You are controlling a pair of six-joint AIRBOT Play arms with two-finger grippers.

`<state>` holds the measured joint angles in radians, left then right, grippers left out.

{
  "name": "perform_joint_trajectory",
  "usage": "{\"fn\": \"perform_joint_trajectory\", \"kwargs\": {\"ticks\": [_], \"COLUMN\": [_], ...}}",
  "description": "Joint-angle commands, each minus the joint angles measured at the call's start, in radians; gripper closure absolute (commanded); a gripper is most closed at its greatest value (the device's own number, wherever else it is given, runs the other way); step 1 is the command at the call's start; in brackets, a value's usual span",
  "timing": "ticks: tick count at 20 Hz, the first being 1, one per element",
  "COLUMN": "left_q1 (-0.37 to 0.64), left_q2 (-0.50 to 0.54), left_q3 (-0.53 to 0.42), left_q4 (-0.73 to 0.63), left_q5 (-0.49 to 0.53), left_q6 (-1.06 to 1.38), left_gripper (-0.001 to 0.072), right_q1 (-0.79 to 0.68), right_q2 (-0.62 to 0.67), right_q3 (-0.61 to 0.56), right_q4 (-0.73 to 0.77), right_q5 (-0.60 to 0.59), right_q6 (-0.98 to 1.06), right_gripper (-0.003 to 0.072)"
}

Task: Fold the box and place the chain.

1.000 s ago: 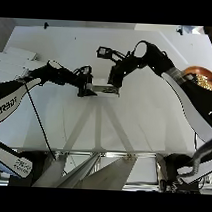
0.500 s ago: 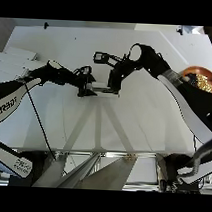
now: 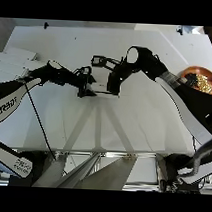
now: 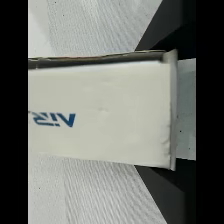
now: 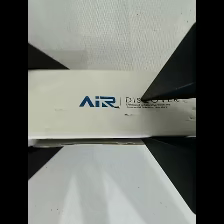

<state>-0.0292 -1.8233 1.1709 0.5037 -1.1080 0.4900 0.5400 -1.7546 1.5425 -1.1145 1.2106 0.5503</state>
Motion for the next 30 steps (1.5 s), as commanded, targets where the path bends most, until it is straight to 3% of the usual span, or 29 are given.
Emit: {"fn": "perform_joint_trajectory", "kwargs": {"ticks": [1, 2, 4, 11, 18, 19, 21, 26, 30], "left_q1": [0.0, 0.0, 0.0, 0.0, 0.0, 0.0, 0.0, 0.0, 0.0], "left_q2": [0.0, 0.0, 0.0, 0.0, 0.0, 0.0, 0.0, 0.0, 0.0], "left_q3": [0.0, 0.0, 0.0, 0.0, 0.0, 0.0, 0.0, 0.0, 0.0], "left_q4": [-0.002, -0.002, -0.002, -0.002, -0.002, -0.002, -0.002, -0.002, -0.002], "left_q5": [0.005, 0.005, 0.005, 0.005, 0.005, 0.005, 0.005, 0.005, 0.005], "left_q6": [0.0, 0.0, 0.0, 0.0, 0.0, 0.0, 0.0, 0.001, 0.0], "left_gripper": [0.0297, 0.0297, 0.0297, 0.0297, 0.0297, 0.0297, 0.0297, 0.0297, 0.0297], "right_q1": [0.007, 0.007, 0.007, 0.007, 0.002, 0.002, -0.004, -0.075, -0.049], "right_q2": [-0.002, -0.002, -0.001, 0.016, 0.145, 0.155, 0.156, 0.085, 0.003], "right_q3": [-0.035, -0.04, -0.041, -0.041, -0.041, -0.041, -0.041, -0.051, -0.065], "right_q4": [-0.014, -0.014, -0.014, -0.014, -0.015, -0.014, 0.011, 0.348, 0.394], "right_q5": [0.003, 0.003, 0.002, 0.004, 0.002, 0.001, 0.002, -0.064, -0.212], "right_q6": [0.005, 0.013, 0.029, 0.029, 0.089, 0.117, 0.206, 0.338, 0.449], "right_gripper": [0.0487, 0.0476, 0.0364, 0.0338, 0.035, 0.0382, 0.067, 0.0674, 0.0674]}}
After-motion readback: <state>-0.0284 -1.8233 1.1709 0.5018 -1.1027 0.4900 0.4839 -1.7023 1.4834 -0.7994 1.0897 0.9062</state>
